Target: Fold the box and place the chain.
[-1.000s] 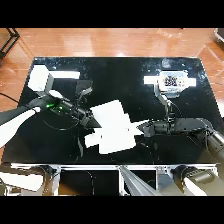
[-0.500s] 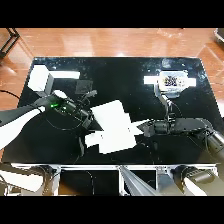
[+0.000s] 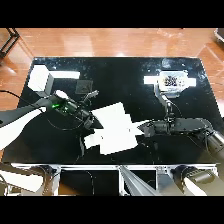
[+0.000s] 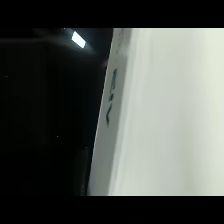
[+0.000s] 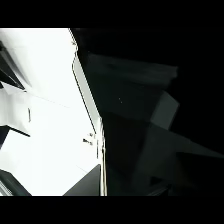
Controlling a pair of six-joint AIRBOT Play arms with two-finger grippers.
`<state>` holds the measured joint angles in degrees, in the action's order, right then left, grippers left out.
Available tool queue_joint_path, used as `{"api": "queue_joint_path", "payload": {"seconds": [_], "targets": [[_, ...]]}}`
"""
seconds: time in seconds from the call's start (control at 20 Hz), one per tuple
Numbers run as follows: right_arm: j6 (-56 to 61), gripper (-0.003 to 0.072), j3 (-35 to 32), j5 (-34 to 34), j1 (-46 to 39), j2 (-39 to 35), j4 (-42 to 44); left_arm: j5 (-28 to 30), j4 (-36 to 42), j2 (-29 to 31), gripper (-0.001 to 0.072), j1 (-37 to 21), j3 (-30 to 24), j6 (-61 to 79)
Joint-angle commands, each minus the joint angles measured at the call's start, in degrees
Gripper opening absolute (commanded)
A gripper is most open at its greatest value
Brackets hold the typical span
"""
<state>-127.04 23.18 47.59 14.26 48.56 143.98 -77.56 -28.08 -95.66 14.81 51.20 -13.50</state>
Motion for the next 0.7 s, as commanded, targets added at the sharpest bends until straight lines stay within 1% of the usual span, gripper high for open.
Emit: {"api": "queue_joint_path", "payload": {"seconds": [0.0,0.05,0.1,0.15,0.2,0.25,0.3,0.35,0.5,0.55,0.65], "targets": [[0.0,0.0019,0.0,0.2,0.0,0.0,-0.3,-1.2,-0.2,0.0,0.0239,0.0,0.1,0.0],[0.0,0.0019,0.0,0.2,0.0,0.0,-0.3,-1.2,-0.3,0.0,0.0184,0.1,0.1,0.0],[0.0,0.0019,0.0,0.2,0.0,0.0,-0.3,-1.1,-0.7,0.0,0.0058,0.2,0.1,0.1],[0.0,0.0019,0.0,0.2,0.0,0.0,-0.3,-1.2,-1.2,0.0,0.0024,0.4,0.4,1.2],[0.2,0.0035,0.0,0.0,0.0,0.0,-0.3,-1.0,-2.5,0.3,0.0023,1.0,0.8,1.1],[0.5,0.0309,0.0,-0.5,-0.2,-0.1,-0.8,0.6,-3.8,1.3,0.0021,2.3,0.8,1.1],[1.9,0.0654,0.4,-0.4,-1.1,-0.1,-2.1,3.2,-5.1,2.6,0.0021,3.5,0.9,1.1],[3.8,0.0702,1.3,1.4,-3.1,-0.2,-4.9,5.9,-6.1,4.2,0.0022,4.7,0.9,1.1],[4.5,0.0702,7.6,15.2,-13.2,-0.7,-14.1,12.3,-7.3,9.8,0.0021,5.9,0.9,1.8],[4.4,0.0702,10.2,19.7,-16.9,-1.3,-17.0,15.1,-9.7,12.1,0.0022,6.2,0.9,2.6],[3.3,0.0702,14.4,25.6,-22.6,-2.5,-20.9,20.9,-15.1,15.8,0.0022,7.0,0.9,2.9]]}}
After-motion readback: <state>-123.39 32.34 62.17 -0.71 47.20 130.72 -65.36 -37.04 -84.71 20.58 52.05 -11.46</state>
